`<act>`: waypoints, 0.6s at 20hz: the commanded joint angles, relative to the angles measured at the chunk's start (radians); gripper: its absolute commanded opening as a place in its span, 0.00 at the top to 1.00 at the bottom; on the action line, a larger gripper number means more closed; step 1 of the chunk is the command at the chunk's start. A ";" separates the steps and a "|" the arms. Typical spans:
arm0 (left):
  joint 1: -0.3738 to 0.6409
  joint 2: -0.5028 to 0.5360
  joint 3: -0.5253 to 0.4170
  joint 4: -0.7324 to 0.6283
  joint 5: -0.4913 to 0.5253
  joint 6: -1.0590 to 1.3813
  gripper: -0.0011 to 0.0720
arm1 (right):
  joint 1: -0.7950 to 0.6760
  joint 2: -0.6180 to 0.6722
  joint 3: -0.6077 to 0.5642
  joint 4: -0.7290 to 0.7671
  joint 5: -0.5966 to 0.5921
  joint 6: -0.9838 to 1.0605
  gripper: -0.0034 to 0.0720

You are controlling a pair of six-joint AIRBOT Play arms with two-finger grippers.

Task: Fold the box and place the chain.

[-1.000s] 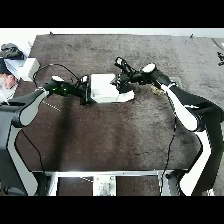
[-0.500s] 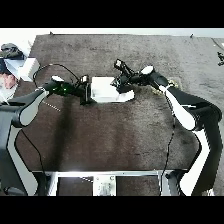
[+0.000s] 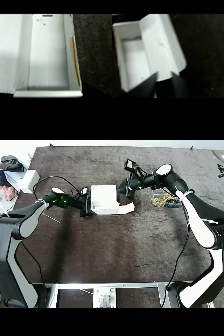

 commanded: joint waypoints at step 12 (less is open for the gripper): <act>0.000 0.000 0.001 0.000 0.000 0.000 0.43 | 0.055 -0.108 -0.040 -0.201 -0.027 -0.012 0.35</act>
